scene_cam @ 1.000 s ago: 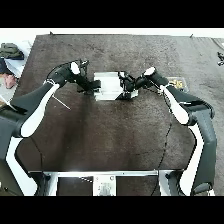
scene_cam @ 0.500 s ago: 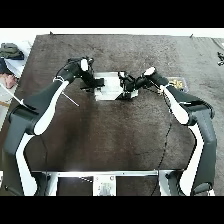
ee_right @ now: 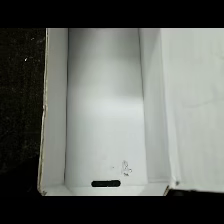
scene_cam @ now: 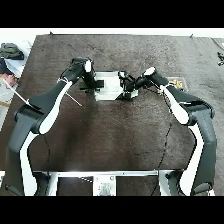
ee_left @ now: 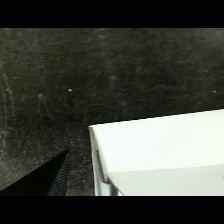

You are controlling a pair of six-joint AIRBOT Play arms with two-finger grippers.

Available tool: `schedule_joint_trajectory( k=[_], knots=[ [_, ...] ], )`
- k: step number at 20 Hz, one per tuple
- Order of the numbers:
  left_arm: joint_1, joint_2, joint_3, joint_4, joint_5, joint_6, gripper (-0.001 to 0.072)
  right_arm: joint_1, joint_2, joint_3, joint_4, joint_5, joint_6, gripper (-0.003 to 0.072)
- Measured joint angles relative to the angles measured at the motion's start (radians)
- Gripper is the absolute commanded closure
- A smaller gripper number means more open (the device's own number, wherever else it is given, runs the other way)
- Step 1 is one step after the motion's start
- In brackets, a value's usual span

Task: Fold the box and place the chain.

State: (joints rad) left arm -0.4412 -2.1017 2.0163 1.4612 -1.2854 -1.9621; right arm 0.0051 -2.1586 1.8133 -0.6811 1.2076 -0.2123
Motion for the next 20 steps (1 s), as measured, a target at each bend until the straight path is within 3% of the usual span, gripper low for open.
schedule_joint_trajectory(
  k=[20],
  knots=[
    [-0.024, -0.029, 0.047, 0.068, -0.035, -0.049, 0.0363, 0.0, 0.0, 0.0, 0.0, 0.0, 0.0, 0.0519]
  ],
)
